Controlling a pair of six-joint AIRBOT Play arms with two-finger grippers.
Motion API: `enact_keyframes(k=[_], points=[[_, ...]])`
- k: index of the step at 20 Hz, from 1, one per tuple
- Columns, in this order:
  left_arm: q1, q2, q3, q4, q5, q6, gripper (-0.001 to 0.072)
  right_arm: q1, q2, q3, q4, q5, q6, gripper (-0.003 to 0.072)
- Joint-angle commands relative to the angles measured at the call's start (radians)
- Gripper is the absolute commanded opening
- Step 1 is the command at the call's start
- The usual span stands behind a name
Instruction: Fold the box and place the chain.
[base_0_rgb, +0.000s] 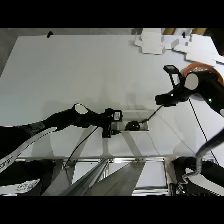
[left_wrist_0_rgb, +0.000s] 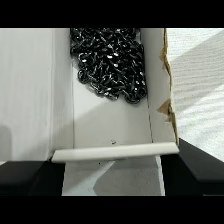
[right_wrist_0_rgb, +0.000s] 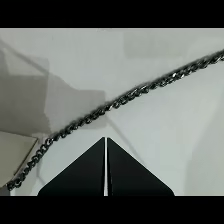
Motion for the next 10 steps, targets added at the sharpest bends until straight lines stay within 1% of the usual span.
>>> enact_keyframes(k=[1, 4, 8, 10], points=[[0.000, 0.001, 0.000, 0.000, 0.000, 0.000, 0.0271, 0.000, 0.000, -0.056, 0.021, -0.026, -0.004, 0.0023], [0.000, 0.001, 0.000, 0.000, 0.000, 0.000, 0.0271, 0.000, 0.000, -0.084, 0.020, -0.055, -0.006, 0.0023], [0.000, 0.001, 0.000, 0.000, 0.000, 0.000, 0.0271, 0.000, 0.000, -0.087, 0.020, -0.119, -0.027, 0.0024], [0.000, 0.001, 0.000, 0.000, 0.000, 0.000, 0.0271, 0.000, -0.001, -0.087, 0.020, -0.126, -0.027, 0.0026]])
